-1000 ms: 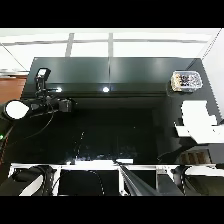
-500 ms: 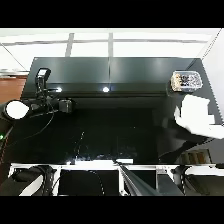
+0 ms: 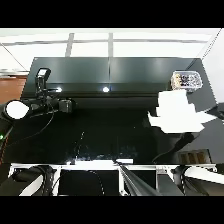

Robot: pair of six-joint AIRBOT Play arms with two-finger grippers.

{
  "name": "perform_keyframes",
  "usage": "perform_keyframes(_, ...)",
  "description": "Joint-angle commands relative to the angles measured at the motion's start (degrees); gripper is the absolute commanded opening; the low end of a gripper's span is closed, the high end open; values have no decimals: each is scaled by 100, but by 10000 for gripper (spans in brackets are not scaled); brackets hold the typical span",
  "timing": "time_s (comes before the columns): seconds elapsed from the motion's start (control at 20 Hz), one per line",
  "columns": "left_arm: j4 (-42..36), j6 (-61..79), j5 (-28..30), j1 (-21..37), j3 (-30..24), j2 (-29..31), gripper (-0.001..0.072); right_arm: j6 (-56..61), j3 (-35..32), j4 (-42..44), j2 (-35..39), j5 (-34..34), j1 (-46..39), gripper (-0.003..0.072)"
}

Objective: Fold the box and place the chain.

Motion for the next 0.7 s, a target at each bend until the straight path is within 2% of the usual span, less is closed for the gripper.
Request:
perform_keyframes(0.0, 2, 2, 31, 0, 0, -4, 707, -330, -997, 1390, 769, -334, 664, 18)
perform_keyframes(0.15, -74, 2, 24, -2, -48, -11, 708, -761, -2323, 2411, 1803, -1263, 1534, 18)
perform_keyframes(0.25, -435, 4, 28, -2, -68, -76, 708, -927, -3217, 3112, 2524, -2052, 2369, 18)
perform_keyframes(0.35, -1161, 190, 24, 0, -68, -289, 688, -922, -3928, 3414, 3058, -2979, 3357, 18)
perform_keyframes(0.45, -2131, 907, -31, 2, -52, -699, 688, -918, -4378, 3696, 3237, -3742, 4336, 18)
perform_keyframes(0.5, -2498, 1119, -195, 28, 4, -973, 688, -918, -4472, 3698, 3237, -4033, 4800, 18)
perform_keyframes(0.65, -3364, 1792, -1381, 170, 348, -2037, 689, -901, -4489, 3856, 3237, -4516, 5668, 18)
